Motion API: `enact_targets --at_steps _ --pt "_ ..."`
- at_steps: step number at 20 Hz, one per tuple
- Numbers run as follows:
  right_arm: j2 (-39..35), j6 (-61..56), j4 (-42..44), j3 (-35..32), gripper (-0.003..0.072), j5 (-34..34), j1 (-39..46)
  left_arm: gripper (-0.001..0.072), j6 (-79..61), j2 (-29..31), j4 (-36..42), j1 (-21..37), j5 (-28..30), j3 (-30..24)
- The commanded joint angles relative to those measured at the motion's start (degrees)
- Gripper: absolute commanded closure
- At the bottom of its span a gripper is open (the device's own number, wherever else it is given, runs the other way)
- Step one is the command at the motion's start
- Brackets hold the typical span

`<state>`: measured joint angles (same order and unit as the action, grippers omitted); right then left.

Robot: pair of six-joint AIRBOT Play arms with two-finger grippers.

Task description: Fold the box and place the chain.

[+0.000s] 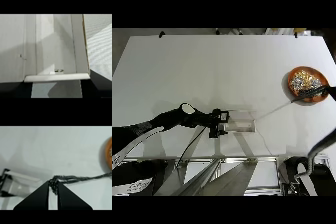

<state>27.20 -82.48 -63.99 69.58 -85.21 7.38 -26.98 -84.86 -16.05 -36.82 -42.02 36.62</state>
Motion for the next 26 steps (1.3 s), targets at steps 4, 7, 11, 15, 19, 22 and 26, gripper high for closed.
enact_targets --at_steps 4,7,11,15,19,22,26 --pt "-2.05 0.35 16.81 -0.26 0.0667 0.02 -1.70 0.0376 0.00 0.04 -0.02 0.02 0.02 0.02" --pt "-1.92 0.63 19.19 -1.03 0.0667 2.78 -2.38 0.0376 0.00 0.04 -0.02 0.02 0.00 0.02" --pt "-0.94 4.11 20.59 -4.90 0.0667 4.98 -7.08 0.0376 0.00 0.04 -0.02 0.02 0.00 0.02" --pt "0.92 9.14 20.72 -11.58 0.0667 7.98 -11.65 0.0376 0.00 0.04 -0.02 0.02 0.00 0.02" --pt "5.68 14.56 20.33 -16.37 0.0666 12.31 -18.88 0.0376 0.00 0.04 -0.02 0.02 -0.02 0.02" --pt "12.26 17.22 18.36 -16.46 0.0666 15.23 -24.37 0.0376 0.00 0.04 -0.02 0.02 0.00 0.02" --pt "21.59 17.16 11.28 -16.46 0.0666 15.89 -31.19 0.0376 0.00 0.04 -0.02 0.02 0.00 0.02"
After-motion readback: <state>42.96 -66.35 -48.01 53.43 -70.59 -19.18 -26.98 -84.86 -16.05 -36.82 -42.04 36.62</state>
